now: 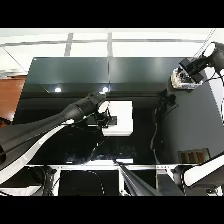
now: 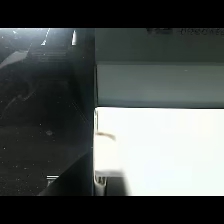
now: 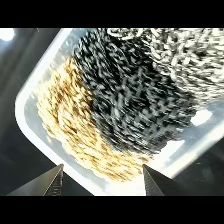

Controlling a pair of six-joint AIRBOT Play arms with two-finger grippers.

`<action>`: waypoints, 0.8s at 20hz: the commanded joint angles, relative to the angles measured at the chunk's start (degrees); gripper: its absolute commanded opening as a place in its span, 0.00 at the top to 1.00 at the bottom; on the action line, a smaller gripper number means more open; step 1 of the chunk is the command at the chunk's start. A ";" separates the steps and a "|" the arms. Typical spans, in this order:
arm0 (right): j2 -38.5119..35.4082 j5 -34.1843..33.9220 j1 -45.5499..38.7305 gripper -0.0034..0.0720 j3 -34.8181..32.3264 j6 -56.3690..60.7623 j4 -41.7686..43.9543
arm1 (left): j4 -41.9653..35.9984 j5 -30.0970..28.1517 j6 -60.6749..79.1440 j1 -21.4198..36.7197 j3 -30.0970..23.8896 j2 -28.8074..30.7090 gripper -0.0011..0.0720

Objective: Fold the box and place the chain.

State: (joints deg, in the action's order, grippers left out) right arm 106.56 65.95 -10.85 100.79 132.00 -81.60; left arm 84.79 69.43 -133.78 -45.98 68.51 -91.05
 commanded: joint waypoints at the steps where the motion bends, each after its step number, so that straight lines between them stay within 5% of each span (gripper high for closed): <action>1: 2.34 -3.32 -0.57 0.23 1.20 4.85 4.57 | 0.00 0.04 0.02 0.00 0.02 0.02 0.94; 16: 6.03 -3.54 -0.57 0.29 1.18 5.40 4.63 | 0.00 0.04 0.02 0.00 0.02 0.02 0.95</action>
State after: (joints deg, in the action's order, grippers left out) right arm 111.55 62.39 -11.40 102.00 138.17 -76.88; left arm 84.77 69.49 -133.78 -45.98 68.51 -91.05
